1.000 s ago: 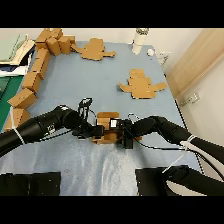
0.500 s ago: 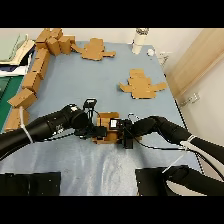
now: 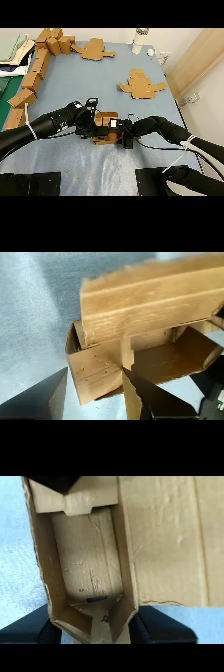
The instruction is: Fold the box.
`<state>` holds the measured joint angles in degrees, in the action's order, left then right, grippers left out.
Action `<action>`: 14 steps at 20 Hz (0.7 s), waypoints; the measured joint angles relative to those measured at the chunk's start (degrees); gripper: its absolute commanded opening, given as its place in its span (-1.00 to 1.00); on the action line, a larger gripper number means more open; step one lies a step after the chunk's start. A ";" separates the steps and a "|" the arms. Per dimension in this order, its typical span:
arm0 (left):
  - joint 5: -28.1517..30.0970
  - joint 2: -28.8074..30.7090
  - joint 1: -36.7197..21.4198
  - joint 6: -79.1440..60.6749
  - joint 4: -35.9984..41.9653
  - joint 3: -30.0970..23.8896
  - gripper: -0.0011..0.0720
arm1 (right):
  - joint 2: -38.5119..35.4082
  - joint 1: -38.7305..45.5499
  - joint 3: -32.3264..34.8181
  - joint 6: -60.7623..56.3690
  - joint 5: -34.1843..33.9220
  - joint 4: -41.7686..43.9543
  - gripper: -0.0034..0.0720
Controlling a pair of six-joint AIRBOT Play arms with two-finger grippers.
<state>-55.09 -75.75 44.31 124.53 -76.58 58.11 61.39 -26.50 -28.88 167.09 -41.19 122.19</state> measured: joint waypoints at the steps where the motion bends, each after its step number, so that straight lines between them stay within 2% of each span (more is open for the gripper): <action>1: 0.07 0.00 0.00 0.17 0.00 0.17 0.42 | 0.00 0.00 0.00 0.00 0.00 -0.02 0.50; 7: 0.66 0.00 -0.04 0.94 0.04 1.62 0.42 | 0.00 0.00 0.00 0.00 0.00 0.02 0.50; 14: -1.77 0.00 -1.29 1.09 0.02 2.84 0.42 | 0.00 0.04 0.00 0.11 -0.09 -0.11 0.50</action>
<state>-56.86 -75.75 43.03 125.62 -76.55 60.95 61.39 -26.46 -28.88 167.19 -41.28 122.08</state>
